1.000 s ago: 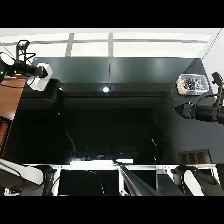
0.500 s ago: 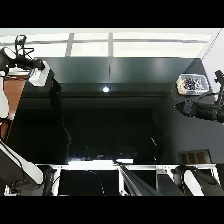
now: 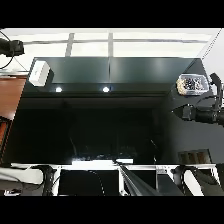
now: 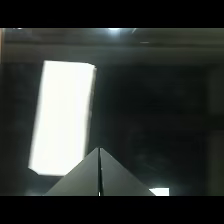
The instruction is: Fold the box and place the chain.
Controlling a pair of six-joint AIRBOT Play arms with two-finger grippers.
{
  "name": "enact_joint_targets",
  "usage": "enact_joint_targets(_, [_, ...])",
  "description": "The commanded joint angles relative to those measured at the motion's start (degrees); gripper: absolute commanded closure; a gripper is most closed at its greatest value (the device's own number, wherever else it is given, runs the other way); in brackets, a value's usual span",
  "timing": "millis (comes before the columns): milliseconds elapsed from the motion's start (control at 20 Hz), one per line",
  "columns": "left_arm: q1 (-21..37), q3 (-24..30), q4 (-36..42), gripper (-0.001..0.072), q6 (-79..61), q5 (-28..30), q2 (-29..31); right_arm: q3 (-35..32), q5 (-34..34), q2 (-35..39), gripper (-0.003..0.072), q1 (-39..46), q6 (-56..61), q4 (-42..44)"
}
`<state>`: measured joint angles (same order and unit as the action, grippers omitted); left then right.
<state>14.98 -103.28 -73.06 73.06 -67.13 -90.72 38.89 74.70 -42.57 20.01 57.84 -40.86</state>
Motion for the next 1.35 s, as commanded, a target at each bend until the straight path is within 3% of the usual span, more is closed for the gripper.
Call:
enact_joint_targets(0, [-4.39,22.62,6.97,0.0686,-1.86,9.57,20.48,-0.07,-4.46,2.84,0.0674,-0.02,-6.40,-0.31])
enact_joint_targets(150, [-12.90,51.45,7.28,0.0686,-4.17,23.43,39.52,-2.86,-18.10,5.88,0.0674,0.00,-15.21,-0.22])
enact_joint_targets(250, [-17.77,67.01,8.07,0.0685,-4.04,29.35,49.94,-6.16,-26.14,5.86,0.0673,0.00,-16.17,-1.75])
enact_joint_targets(400, [-20.31,79.23,7.74,0.0685,-4.02,34.73,60.89,-8.94,-31.19,5.86,0.0672,0.00,-16.11,-5.11])
enact_joint_targets(650, [-20.33,81.07,8.87,0.0684,-4.04,32.39,67.82,-8.96,-30.16,5.86,0.0672,0.00,-16.13,-5.27])
enact_joint_targets(1300, [-20.33,81.07,8.92,0.0684,-4.04,32.52,68.02,-8.96,-30.16,5.86,0.0672,0.00,-16.13,-5.27])
